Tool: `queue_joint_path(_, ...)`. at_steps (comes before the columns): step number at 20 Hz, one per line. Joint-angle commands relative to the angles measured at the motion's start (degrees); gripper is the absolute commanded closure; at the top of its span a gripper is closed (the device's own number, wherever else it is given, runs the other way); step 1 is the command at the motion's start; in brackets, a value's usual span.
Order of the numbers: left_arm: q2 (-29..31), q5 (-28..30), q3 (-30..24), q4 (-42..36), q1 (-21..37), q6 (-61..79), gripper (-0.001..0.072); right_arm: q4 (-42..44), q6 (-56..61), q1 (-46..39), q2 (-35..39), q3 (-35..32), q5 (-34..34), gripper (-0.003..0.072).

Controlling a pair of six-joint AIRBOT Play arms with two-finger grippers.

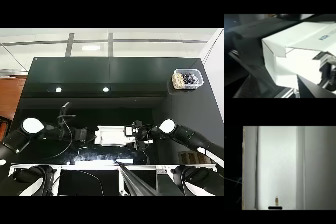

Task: Fold the box and place the chain.

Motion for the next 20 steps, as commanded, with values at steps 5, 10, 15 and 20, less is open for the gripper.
queue_joint_path(5,1.3,20.2,0.1,15.6,-18.4,-29.0,0.0050,0.0,0.0,0.1,0.0,0.0,0.0,0.0328)
queue_joint_path(10,1.3,21.1,0.1,16.2,-19.9,-34.2,0.0052,0.0,0.0,0.1,0.0,0.0,0.0,0.0328)
queue_joint_path(15,0.5,19.9,1.6,24.7,-21.4,-43.3,0.0053,0.0,0.0,0.1,0.0,0.0,0.0,0.0328)
queue_joint_path(20,-6.1,11.6,9.3,35.7,-26.2,-51.5,0.0053,0.0,0.0,0.1,0.0,0.0,0.0,0.0328)
